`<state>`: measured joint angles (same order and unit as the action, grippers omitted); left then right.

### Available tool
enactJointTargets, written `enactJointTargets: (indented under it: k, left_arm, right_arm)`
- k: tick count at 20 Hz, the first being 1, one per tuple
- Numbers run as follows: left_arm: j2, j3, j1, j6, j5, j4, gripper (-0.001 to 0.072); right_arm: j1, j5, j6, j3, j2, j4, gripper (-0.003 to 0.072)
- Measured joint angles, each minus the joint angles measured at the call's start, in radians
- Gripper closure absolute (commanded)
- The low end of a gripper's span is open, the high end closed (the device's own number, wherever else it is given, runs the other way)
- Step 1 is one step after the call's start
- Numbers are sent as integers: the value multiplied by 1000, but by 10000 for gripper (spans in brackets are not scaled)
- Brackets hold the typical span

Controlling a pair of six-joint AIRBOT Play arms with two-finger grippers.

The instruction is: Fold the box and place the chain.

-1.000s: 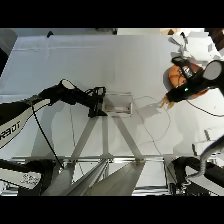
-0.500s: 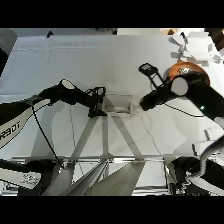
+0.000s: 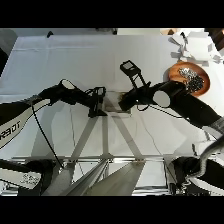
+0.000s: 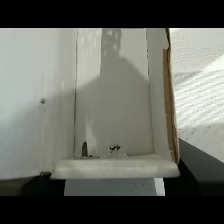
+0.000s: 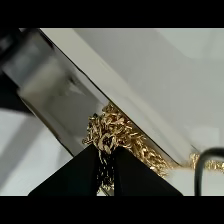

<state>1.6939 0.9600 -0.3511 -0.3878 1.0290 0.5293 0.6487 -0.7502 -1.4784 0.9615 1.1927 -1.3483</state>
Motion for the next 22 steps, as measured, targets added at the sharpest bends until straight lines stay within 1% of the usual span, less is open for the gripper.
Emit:
enactJointTargets:
  k: [3,8,12,13,15,19,22]
  left_arm:
    - [0,0,0,0,0,0,569]
    - [0,0,0,0,0,0,569]
    - [0,0,0,0,0,0,569]
    - [0,0,0,0,0,0,569]
    - [0,0,0,0,0,0,569]
    - [0,0,0,0,0,0,569]
    - [0,0,0,0,0,0,569]
  right_arm:
    - [27,64,-8,0,31,32,681]
    - [71,114,-13,0,93,45,681]
    - [79,124,-86,0,132,-20,678]
    - [80,124,-117,0,141,-43,654]
    - [81,114,-164,0,155,-74,424]
    - [82,102,-205,0,153,-102,416]
    - [82,68,-217,0,113,-107,416]
